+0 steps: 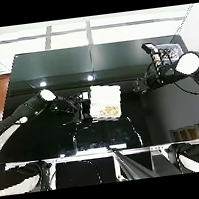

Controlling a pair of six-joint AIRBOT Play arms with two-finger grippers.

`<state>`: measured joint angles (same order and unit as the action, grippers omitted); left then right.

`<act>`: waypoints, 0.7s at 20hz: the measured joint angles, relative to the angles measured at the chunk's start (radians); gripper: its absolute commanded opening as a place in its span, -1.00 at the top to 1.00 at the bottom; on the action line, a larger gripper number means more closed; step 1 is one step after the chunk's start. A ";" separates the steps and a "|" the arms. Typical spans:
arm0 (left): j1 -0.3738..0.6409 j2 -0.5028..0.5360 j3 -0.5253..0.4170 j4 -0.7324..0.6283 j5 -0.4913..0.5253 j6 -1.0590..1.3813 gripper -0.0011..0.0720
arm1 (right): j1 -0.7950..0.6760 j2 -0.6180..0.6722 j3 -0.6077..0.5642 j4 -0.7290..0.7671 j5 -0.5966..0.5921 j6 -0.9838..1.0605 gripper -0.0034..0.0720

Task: Fold the box and place the chain.

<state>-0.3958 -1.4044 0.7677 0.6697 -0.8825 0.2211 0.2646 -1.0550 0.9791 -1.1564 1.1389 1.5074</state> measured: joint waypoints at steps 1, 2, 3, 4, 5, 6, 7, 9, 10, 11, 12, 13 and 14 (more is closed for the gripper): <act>-0.001 0.000 0.003 -0.001 -0.005 0.002 -0.96 | 0.000 0.000 0.000 0.000 0.000 0.000 0.24; -0.004 -0.001 0.004 -0.001 -0.009 0.006 -0.96 | 0.000 0.000 0.000 0.000 0.000 0.000 0.24; -0.006 -0.002 0.005 0.000 -0.011 0.008 -0.96 | 0.000 0.000 0.000 0.000 -0.001 0.000 0.24; -0.011 -0.002 0.006 0.000 -0.014 0.008 -0.96 | 0.000 0.000 0.000 0.000 -0.002 0.000 0.24; -0.017 -0.002 0.006 0.000 -0.017 0.009 -0.96 | 0.000 0.000 0.000 0.000 -0.002 0.000 0.24; -0.024 -0.002 0.007 0.000 -0.017 0.009 -0.96 | 0.000 0.000 0.000 0.000 -0.002 0.000 0.24; -0.030 -0.002 0.007 -0.001 -0.017 0.009 -0.95 | 0.000 0.000 0.000 0.000 -0.003 0.000 0.24; -0.042 -0.004 0.007 -0.001 -0.014 0.010 -0.95 | 0.000 0.000 0.000 0.000 -0.003 0.000 0.24; -0.046 -0.006 0.007 -0.002 -0.010 0.008 -0.96 | 0.000 0.000 0.000 0.000 -0.004 0.000 0.24; -0.048 -0.008 0.007 -0.001 0.000 0.000 -0.95 | 0.000 0.000 0.000 0.000 -0.005 0.000 0.24; -0.050 -0.009 0.007 -0.003 0.008 -0.014 -0.95 | 0.000 0.000 0.000 0.000 -0.005 0.000 0.24; -0.052 -0.010 0.007 -0.002 0.011 -0.026 -0.96 | 0.000 0.000 0.000 0.000 -0.005 0.000 0.24; -0.053 -0.011 0.008 -0.001 0.017 -0.036 -0.95 | 0.000 0.000 0.000 0.000 -0.005 0.000 0.24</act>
